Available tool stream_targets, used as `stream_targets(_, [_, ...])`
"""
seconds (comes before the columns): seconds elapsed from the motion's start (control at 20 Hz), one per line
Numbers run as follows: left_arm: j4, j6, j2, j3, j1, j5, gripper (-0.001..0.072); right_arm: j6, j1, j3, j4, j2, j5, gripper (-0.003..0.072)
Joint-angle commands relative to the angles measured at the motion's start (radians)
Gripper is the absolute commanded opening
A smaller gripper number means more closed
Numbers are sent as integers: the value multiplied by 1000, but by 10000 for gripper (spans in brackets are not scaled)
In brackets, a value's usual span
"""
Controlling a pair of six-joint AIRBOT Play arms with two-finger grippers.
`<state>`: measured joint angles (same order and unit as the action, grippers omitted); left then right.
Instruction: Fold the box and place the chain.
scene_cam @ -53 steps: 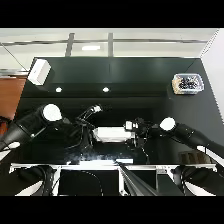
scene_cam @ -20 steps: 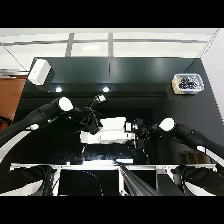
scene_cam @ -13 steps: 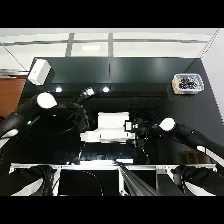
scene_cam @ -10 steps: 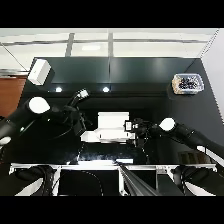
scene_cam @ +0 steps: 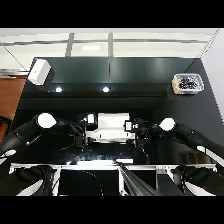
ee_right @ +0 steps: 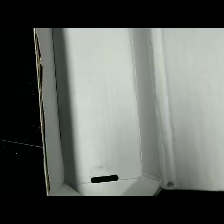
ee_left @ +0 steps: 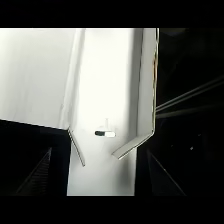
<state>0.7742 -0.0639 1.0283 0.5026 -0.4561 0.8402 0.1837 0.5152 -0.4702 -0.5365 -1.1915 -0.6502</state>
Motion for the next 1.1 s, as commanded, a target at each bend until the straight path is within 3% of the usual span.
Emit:
stream_targets(0.0, [37, 72, 41, -6, -23, -44, 697, 0, 1, 0, 0, -1, -1, 236])
stream_targets(0.15, [26, 72, 45, -6, -23, -48, 677, 0, 1, 0, 0, -1, 0, 235])
stream_targets(0.25, [-30, 72, 45, -6, -31, -47, 434, 0, 1, 0, 0, -1, 0, 236])
stream_targets(0.35, [-53, 72, 51, -6, -60, -51, 265, 0, 1, 0, 0, -1, 0, 236])
stream_targets(0.45, [-56, 71, 64, -6, -79, -52, 156, 0, 1, 0, 0, -1, 0, 236])
stream_targets(0.75, [-217, 56, 122, -6, -80, -70, 138, 0, 1, 0, 0, -1, 0, 236])
stream_targets(0.95, [-236, 56, 133, -6, -80, -76, 143, 0, 1, 0, 0, -1, 0, 236])
stream_targets(1.05, [-237, 56, 133, -6, -80, -78, 321, 0, 1, 0, 0, -1, 0, 236])
